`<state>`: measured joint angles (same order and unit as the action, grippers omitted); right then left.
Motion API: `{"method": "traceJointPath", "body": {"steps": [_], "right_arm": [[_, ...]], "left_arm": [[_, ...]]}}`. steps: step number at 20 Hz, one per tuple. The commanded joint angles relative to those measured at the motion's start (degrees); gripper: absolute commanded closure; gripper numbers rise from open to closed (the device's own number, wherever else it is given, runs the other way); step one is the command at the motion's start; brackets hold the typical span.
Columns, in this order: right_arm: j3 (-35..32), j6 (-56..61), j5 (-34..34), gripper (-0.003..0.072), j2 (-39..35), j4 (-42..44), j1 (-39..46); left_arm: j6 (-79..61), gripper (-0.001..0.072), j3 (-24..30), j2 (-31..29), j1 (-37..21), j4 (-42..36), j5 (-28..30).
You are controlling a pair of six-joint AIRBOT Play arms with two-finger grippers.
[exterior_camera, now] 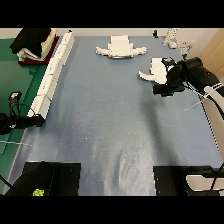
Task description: Fold the box.
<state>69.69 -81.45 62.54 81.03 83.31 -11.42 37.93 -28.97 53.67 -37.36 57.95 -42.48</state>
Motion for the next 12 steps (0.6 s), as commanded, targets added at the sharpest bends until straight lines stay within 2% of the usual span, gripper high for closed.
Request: {"method": "traceJointPath", "body": {"steps": [1,12], "right_arm": [[0.04,0.00,0.00,0.0670,0.02,0.02,0.02],[0.04,0.02,0.00,0.0670,0.02,0.02,0.02]], "left_arm": [[-5.01,0.0254,-1.88,4.11,0.33,-2.67,0.83],[-7.04,0.0254,-1.86,5.18,1.31,-2.69,1.01]]}}
